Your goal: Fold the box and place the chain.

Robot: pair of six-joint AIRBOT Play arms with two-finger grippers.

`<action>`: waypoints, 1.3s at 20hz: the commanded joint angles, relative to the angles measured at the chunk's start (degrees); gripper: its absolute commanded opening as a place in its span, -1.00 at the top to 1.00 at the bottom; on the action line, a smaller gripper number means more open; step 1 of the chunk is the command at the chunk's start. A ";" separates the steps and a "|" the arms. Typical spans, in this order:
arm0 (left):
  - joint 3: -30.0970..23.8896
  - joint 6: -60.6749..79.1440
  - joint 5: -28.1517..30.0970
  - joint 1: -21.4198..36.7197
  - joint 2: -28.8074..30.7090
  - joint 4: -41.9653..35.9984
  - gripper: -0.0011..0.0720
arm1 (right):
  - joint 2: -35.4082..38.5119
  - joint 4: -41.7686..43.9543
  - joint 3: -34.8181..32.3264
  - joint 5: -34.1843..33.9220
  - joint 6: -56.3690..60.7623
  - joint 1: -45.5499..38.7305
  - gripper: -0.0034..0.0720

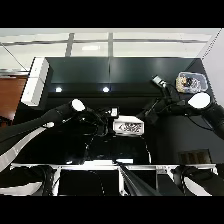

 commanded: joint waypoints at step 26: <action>0.04 0.04 -0.66 -0.04 -0.02 -0.02 -0.33 | -0.17 -3.37 -3.96 -0.76 -11.28 7.21 0.27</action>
